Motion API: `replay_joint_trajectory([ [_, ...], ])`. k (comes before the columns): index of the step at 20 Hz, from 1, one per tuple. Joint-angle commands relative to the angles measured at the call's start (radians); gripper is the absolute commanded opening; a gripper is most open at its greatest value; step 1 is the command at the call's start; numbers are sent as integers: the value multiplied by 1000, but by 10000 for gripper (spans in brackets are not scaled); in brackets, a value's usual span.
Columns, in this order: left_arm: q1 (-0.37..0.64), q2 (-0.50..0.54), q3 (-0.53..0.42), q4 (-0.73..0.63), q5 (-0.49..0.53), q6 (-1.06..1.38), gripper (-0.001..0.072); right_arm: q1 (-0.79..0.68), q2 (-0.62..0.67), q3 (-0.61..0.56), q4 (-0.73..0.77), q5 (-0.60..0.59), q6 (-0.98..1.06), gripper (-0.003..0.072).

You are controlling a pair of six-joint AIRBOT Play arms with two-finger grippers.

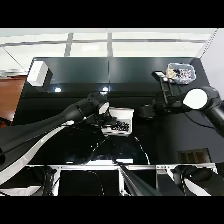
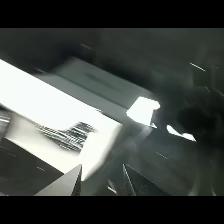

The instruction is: Fold the box and place the chain.

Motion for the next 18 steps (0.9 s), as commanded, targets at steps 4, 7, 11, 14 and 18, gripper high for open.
replay_joint_trajectory([
  [4, 0, 0, 2, -18, 10, -4, 25, -88, 0, 1, -29, 33, -77, 304],
  [7, -2, 4, 26, -20, -6, -81, 25, -89, 0, 1, -31, 17, -101, 305],
  [11, -8, 4, 38, -24, -10, -138, 391, -89, -1, 1, -31, -18, -106, 305],
  [14, -9, 49, 50, -16, -13, -55, 446, -89, -1, 1, -31, -17, -106, 305],
  [18, -6, 248, 49, 151, -82, 68, 446, -89, -1, 1, -51, -21, -106, 305],
])
